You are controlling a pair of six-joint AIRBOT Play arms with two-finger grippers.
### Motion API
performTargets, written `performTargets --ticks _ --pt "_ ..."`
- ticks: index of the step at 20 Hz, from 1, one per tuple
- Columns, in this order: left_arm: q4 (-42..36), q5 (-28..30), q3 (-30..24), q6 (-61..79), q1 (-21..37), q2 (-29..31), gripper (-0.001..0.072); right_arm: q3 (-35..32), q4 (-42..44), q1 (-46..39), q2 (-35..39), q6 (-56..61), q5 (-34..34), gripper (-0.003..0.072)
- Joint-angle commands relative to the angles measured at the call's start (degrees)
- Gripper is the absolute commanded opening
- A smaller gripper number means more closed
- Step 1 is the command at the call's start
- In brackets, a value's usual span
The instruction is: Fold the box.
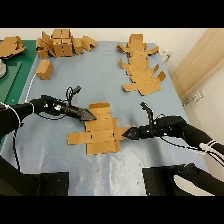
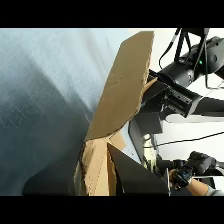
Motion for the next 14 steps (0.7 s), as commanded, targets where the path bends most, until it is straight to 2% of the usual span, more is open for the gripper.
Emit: performTargets --ticks 1,9,14 --pt "-0.57 0.52 1.09 0.35 -0.28 -0.13 0.0225 -0.02 -0.24 -0.04 -0.07 0.04 -0.31 0.0" --pt "-0.94 0.79 1.14 0.39 -0.31 -0.13 0.0223 -0.02 -0.44 -0.04 -0.39 0.04 -0.5 -0.0001" --pt "0.85 1.05 1.14 0.59 -2.82 -0.13 0.0224 -0.02 -0.42 -0.04 -0.39 0.04 -0.48 -0.0001"
